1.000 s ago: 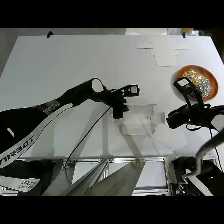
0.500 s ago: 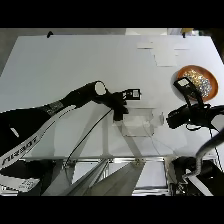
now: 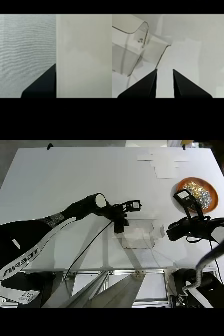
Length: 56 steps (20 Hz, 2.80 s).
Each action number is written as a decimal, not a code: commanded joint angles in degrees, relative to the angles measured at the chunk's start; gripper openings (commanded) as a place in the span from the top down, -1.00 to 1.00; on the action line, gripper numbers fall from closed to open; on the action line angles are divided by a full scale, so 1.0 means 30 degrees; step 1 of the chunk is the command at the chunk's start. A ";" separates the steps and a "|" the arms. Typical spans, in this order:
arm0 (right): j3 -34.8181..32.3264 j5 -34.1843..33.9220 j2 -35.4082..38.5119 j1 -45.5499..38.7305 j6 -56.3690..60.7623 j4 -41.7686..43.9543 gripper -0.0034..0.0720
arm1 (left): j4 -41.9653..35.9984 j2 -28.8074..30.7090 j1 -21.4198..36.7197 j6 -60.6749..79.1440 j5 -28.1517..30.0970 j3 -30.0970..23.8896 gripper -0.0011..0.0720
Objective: Fold the box and place the chain.
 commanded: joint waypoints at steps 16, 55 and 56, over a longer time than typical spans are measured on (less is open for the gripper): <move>-0.0022 0.1311 -0.0619 0.0022 -1.3100 0.5996 0.87 | -0.0007 -0.0007 -0.0007 -0.0080 -0.0663 -0.0007 0.93; -0.9041 -0.8845 0.2455 0.4357 -1.7325 0.4371 -0.95 | -0.0066 -0.0007 -0.0007 -0.0087 -0.0656 -0.0007 0.93; -0.9041 -0.9129 0.2186 0.4204 -1.7354 0.4342 -0.95 | -0.0066 -0.0007 -0.0007 -0.0080 -0.0656 -0.0007 0.93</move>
